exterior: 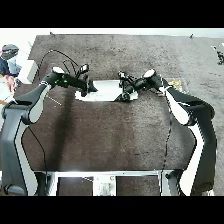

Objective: Fold the box and place the chain.

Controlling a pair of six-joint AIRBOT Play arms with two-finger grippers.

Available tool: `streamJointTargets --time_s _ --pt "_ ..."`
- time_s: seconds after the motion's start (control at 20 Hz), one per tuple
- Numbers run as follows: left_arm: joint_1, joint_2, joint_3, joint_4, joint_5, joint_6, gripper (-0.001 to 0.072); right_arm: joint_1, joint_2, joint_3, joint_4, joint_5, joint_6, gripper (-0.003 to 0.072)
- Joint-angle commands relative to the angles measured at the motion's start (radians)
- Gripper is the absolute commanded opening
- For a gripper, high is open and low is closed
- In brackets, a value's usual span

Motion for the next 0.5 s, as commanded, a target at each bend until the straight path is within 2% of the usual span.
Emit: streamJointTargets --time_s 0.0,0.15,0.2,0.25,0.45 --pt "0.000 0.000 0.000 0.000 0.000 0.000 0.0013 -0.001 -0.001 0.000 -0.008 -0.018 0.003 0.0404" --pt "0.000 0.000 0.000 0.000 0.000 0.000 0.0013 -0.001 -0.001 0.000 -0.015 -0.026 0.003 0.0405" --pt "0.000 0.000 0.000 0.000 0.000 0.000 0.0013 -0.001 -0.001 0.000 -0.015 -0.024 0.003 0.0480" --pt "0.000 0.000 0.000 0.000 0.000 0.000 0.0013 -0.002 -0.001 0.000 -0.015 -0.024 0.003 0.0644" --pt "0.000 0.000 0.000 0.000 0.000 0.000 0.0013 -0.003 0.000 0.000 0.005 -0.002 -0.002 0.0648"
